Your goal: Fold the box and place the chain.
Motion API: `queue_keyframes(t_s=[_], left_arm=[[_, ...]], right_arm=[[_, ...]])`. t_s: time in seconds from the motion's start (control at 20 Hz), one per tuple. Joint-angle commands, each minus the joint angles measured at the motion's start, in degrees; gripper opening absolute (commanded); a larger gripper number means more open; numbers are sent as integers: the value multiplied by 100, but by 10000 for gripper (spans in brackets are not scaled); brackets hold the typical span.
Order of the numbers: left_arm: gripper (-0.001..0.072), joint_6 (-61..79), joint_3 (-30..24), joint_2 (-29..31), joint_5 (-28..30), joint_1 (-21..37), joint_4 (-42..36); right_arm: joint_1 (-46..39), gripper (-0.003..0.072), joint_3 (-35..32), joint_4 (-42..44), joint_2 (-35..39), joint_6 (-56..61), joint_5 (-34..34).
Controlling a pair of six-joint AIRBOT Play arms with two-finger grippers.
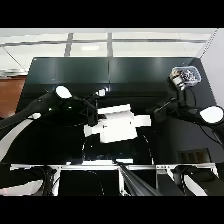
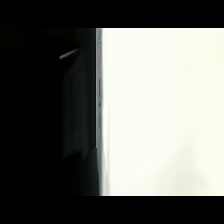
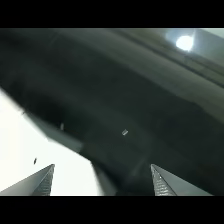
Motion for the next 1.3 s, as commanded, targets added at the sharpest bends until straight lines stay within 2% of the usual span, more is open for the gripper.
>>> queue_keyframes(t_s=[0.0, 0.05, 0.15, 0.4, 0.5, 0.65, 0.95, 1.15, 1.25], left_arm=[[28, -168, 240, -293, 264, -151, 330], [28, -214, 306, -328, 256, -153, 417], [28, -223, 361, -330, 256, -162, 562], [28, -260, 450, -503, 133, -315, 621], [28, -260, 450, -516, 120, -354, 634], [28, -260, 452, -516, 120, -345, 643], [29, -260, 452, -516, 105, -345, 640], [28, -260, 452, -516, 107, -345, 638], [28, -260, 452, -516, 105, -348, 623]], right_arm=[[358, 704, 15, -1034, -9, -787, 511], [466, 704, 4, -1224, -26, -1126, 511], [625, 706, -68, -999, -184, -1633, 509], [1419, 712, -90, -962, -1088, -1869, 411], [1668, 704, -92, -973, -1287, -2645, 426], [1799, 704, -90, -909, -1338, -3379, 417], [1836, 704, -66, 391, -1478, -3434, 146], [1698, 704, 109, -11, -1252, -3462, -160], [1554, 704, 245, 278, -1250, -3738, 63]])
